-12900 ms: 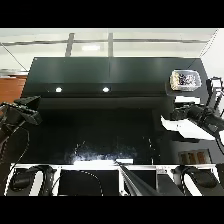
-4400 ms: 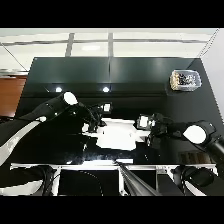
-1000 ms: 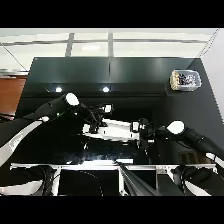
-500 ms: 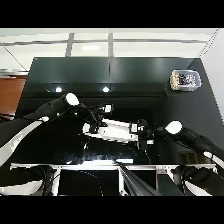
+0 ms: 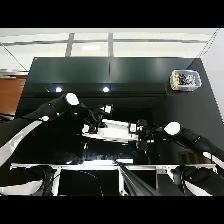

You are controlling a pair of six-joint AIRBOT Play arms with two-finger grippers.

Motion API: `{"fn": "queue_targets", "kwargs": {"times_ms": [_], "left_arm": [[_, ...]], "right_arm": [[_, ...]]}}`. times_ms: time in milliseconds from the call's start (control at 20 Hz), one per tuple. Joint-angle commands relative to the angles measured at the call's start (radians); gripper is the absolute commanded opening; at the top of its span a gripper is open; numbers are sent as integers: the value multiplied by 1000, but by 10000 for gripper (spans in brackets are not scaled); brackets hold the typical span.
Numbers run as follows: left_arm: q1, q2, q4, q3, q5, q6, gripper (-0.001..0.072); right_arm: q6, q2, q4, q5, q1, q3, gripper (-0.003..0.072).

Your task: Fold the box and place the chain.

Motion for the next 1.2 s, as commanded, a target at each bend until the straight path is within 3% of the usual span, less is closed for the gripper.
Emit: {"fn": "queue_targets", "kwargs": {"times_ms": [0,1000,1050,1100,1150], "left_arm": [[0,0,7,3,-40,-18,27],[2,0,10,3,-13,-24,28],[2,0,10,3,-13,-24,28],[2,0,10,3,-13,-24,28],[2,0,10,3,-13,-24,28]], "right_arm": [[3,0,-1,-7,0,0,619],[6,-2,-9,-7,1,0,619],[6,-2,-9,-7,1,0,592],[6,-2,-12,-6,1,0,497],[6,-2,-13,-7,1,0,492]]}}
